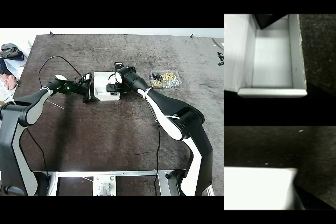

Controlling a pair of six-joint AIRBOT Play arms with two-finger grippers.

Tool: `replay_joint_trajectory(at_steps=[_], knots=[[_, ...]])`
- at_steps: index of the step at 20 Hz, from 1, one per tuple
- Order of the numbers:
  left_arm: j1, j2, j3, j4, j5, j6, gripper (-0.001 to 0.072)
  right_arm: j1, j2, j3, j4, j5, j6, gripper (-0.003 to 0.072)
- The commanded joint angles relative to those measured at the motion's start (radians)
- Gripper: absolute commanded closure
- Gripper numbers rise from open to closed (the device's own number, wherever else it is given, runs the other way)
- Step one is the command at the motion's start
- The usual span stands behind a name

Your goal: Fold the box and place the chain.

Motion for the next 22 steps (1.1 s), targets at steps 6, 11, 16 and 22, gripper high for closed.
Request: replay_joint_trajectory(at_steps=[6,11,16,22], knots=[[0.001,0.0,0.001,-0.001,0.004,0.0,0.0173,0.001,0.047,0.001,0.0,0.05,-0.061,0.0125],[0.001,0.0,0.001,-0.001,0.004,0.0,0.0173,-0.06,0.185,0.001,-0.005,0.029,-0.26,0.0126],[0.001,0.0,0.001,-0.001,0.004,0.0,0.0173,-0.298,0.301,0.001,-0.003,-0.004,-0.414,0.028],[0.001,0.0,0.001,-0.001,0.004,0.0,0.0173,-0.572,0.206,-0.019,0.174,-0.027,-0.492,0.0534]])
